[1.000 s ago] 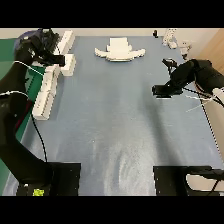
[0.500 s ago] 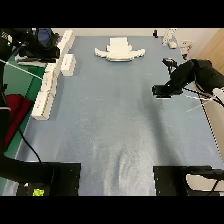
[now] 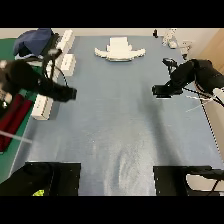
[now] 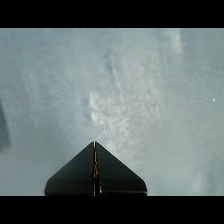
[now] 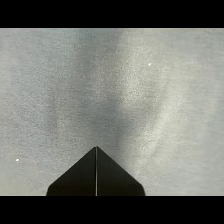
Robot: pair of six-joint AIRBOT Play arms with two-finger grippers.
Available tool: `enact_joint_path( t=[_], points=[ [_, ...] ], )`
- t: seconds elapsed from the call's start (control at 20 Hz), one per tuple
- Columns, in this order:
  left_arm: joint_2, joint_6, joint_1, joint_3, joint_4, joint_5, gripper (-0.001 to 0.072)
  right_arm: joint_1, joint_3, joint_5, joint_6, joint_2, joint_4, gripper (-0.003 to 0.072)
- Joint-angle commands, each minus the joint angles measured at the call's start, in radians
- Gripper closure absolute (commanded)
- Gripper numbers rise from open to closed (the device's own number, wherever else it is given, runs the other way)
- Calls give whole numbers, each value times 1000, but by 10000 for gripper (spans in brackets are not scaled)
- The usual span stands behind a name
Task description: Fold the box.
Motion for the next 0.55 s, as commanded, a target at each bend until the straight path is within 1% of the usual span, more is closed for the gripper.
enact_joint_path(
  t=[0.0, 0.1, 0.2, 0.3, 0.5],
  points=[
    [174, -127, -123, -290, -11, 126, 696, 0, 1, 0, 0, 0, 0, 681],
    [196, -139, -189, -370, -37, 168, 696, 0, 1, 0, 0, 0, 0, 682],
    [194, -139, -242, -407, -50, 194, 695, 0, 1, 0, 0, 0, 0, 681],
    [194, -139, -266, -411, -51, 211, 695, 0, 1, 0, 0, 0, 0, 681],
    [194, -140, -265, -411, -69, 211, 695, 0, 1, 0, 0, 0, 0, 681]
  ],
)
